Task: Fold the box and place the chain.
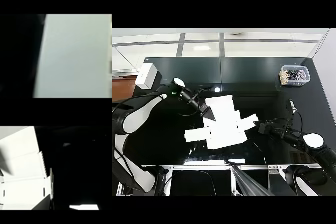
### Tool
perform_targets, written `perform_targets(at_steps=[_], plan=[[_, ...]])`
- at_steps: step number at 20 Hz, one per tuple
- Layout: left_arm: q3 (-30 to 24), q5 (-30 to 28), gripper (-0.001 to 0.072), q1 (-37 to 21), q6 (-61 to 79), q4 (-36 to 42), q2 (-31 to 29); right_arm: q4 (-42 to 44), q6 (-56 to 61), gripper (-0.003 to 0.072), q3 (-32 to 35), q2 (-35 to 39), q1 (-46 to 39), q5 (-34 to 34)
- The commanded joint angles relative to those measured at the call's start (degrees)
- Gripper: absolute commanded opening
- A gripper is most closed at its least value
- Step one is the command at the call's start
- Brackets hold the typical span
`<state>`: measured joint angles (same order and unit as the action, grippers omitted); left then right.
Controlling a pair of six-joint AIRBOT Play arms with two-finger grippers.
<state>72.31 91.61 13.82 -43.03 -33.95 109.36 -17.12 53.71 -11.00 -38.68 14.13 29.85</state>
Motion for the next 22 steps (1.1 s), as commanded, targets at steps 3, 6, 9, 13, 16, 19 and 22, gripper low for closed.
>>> perform_targets(at_steps=[3,6,9,13,16,19,22], plan=[[1.9,3.7,0.0024,1.5,6.5,-0.9,0.2,-1.2,-0.1,0.0016,0.0,0.1,0.0,2.2],[3.6,5.5,0.0021,1.5,6.3,-0.7,-0.2,-4.3,-0.1,0.0658,-0.6,0.1,-0.3,2.0],[3.7,4.2,0.002,1.6,5.1,-4.9,-4.1,-15.9,-0.2,0.0678,-6.1,0.1,-2.9,5.2],[-7.0,-8.4,0.002,3.3,12.6,-4.3,-18.6,-36.6,-0.6,0.0677,-17.2,0.1,-4.6,8.6],[-22.5,-28.0,0.0025,5.7,26.5,-2.3,-30.7,-40.1,-0.6,0.0677,-19.6,0.1,-4.6,5.7],[-28.0,-35.4,0.0025,8.4,47.3,-3.0,-33.4,-34.7,-0.1,0.0677,-19.6,0.0,-4.6,5.0],[-27.9,-41.9,0.0025,10.7,50.1,-3.1,-31.7,-31.6,-3.6,0.0677,-18.6,0.0,-3.2,5.4]])
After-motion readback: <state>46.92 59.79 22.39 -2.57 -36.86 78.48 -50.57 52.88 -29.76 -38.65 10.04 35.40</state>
